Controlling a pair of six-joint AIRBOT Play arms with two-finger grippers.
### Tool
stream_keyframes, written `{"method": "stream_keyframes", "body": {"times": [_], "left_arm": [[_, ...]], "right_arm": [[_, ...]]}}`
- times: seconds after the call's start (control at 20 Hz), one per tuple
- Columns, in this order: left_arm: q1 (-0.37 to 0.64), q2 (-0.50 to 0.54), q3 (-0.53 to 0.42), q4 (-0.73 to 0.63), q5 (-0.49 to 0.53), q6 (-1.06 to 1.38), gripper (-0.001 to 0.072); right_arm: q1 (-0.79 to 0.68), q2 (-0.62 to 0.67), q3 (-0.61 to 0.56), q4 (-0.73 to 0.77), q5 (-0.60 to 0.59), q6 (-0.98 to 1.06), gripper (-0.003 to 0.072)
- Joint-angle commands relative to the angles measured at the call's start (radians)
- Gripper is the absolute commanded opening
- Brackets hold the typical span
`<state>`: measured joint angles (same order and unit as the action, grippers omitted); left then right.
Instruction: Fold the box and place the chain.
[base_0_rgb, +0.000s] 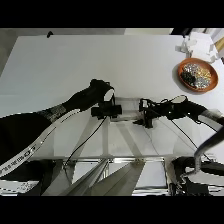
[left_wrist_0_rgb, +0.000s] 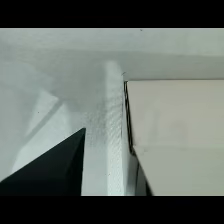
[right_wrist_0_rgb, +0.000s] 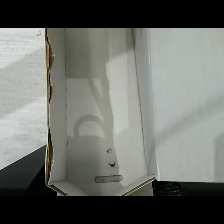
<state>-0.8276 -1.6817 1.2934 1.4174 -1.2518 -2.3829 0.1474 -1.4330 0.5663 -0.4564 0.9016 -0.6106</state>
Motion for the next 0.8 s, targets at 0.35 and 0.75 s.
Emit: {"method": "stream_keyframes", "body": {"times": [0.35,0.75], "left_arm": [[-0.036,-0.019,0.001,0.021,0.035,-0.001,0.0218],[-0.041,-0.030,0.001,0.019,0.015,-0.027,0.0002]], "right_arm": [[0.001,0.001,0.000,0.001,0.000,0.000,0.0414],[0.001,0.000,0.000,0.000,0.000,0.000,0.0414]]}}
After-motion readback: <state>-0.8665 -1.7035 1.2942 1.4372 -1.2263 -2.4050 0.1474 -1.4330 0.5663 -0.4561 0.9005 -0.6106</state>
